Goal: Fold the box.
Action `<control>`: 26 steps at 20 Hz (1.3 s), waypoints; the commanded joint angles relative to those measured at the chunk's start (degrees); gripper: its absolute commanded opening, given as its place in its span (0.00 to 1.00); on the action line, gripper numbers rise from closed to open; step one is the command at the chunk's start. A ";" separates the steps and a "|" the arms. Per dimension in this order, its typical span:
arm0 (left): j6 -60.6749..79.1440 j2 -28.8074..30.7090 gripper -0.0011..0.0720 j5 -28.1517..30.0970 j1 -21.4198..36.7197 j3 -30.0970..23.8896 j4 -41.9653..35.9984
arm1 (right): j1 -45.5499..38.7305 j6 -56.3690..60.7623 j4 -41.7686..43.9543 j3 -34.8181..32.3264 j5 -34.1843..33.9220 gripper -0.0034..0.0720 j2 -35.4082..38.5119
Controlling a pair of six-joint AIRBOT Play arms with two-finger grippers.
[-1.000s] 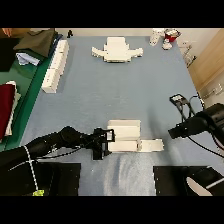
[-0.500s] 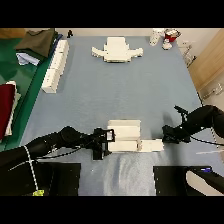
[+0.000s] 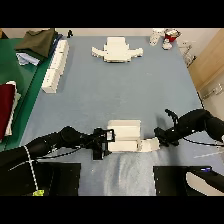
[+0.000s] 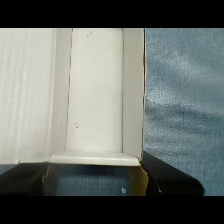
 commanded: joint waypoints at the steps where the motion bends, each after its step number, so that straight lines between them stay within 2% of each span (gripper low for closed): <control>1: 0.02 0.00 0.61 0.00 0.00 -0.02 0.02 | 3.15 -0.46 3.39 -0.87 1.70 0.05 1.57; 6: 0.02 0.00 0.61 0.00 0.00 -0.02 0.02 | 4.70 -0.35 4.63 -0.85 1.49 0.05 8.26; 8: 0.02 0.02 0.61 0.00 0.00 -0.02 0.02 | 4.70 -0.35 4.63 -0.85 1.46 0.10 11.41; 9: 0.02 0.00 0.61 0.00 0.00 0.00 0.02 | 4.70 -0.35 4.68 -0.85 1.44 0.19 12.50; 10: 0.02 0.00 0.61 0.00 0.00 -0.02 0.02 | 4.70 -0.37 4.66 -0.85 1.31 0.31 13.29; 11: 0.02 0.00 0.61 -0.02 0.00 -0.02 0.02 | 4.70 -0.39 4.68 -0.85 0.90 0.38 13.55; 13: 0.02 0.00 0.61 0.00 0.00 -0.02 0.02 | 4.70 -0.46 4.76 -0.85 0.37 0.38 13.55; 15: 0.02 0.02 0.61 0.00 0.00 -0.02 0.02 | 4.70 -0.46 5.92 -0.85 0.20 0.54 13.55; 19: 0.02 0.00 0.61 0.00 0.00 -0.02 0.02 | 6.05 -3.41 9.81 -0.85 -0.63 0.54 13.55; 21: 0.02 0.00 0.61 0.00 0.00 -0.02 0.02 | 8.98 -3.43 9.86 -0.85 -0.15 0.63 13.55; 26: 0.02 0.00 0.61 0.00 0.00 0.00 0.02 | 16.63 -3.19 8.87 -0.76 7.76 0.65 13.40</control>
